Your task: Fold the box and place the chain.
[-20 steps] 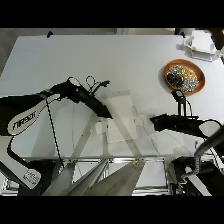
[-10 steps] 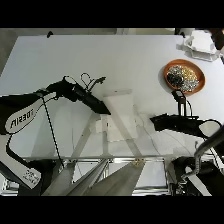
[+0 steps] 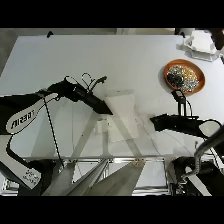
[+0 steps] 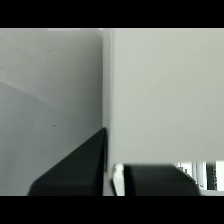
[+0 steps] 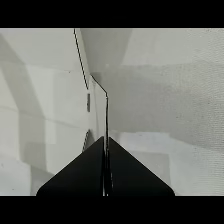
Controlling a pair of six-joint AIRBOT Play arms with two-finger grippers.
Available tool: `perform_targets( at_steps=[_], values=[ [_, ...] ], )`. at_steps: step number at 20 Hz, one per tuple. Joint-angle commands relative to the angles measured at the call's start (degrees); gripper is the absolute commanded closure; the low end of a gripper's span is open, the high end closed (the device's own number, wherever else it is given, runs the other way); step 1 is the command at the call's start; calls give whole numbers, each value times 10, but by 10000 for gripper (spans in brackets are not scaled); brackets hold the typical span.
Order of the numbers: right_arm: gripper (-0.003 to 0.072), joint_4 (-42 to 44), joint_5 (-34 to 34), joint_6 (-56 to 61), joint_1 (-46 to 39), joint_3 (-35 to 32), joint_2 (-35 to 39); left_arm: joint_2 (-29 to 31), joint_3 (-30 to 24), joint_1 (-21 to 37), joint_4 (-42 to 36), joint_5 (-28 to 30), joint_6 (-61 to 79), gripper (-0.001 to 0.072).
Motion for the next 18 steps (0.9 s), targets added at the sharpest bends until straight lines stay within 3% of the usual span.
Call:
perform_targets(
  at_steps=[1, 2, 6, 7, 9, 11, 14, 18],
  values=[
    [673, 0, 0, 0, 1, 0, 0, 0, 0, 0, 0, 7, 1, 661],
    [673, 0, 0, 0, 1, 0, 0, 0, 0, 0, 2, 7, 5, 703],
    [667, 19, 0, 0, 1, 4, 1, 13, 0, 0, 31, 11, 13, 709],
    [616, 19, 3, 0, 1, 9, 1, 25, 0, 0, 49, 21, 12, 710],
    [495, 19, 16, 0, 0, 27, 3, 64, 0, -1, 100, 49, 10, 710],
    [439, 19, 41, 0, 0, 47, 9, 112, 0, -4, 144, 68, 12, 710],
    [394, 18, 99, 1, 0, 83, 29, 186, 0, -35, 184, 100, 11, 711],
    [389, -24, 174, 40, 0, 109, 92, 261, -9, -91, 189, 127, 12, 712]
  ],
)
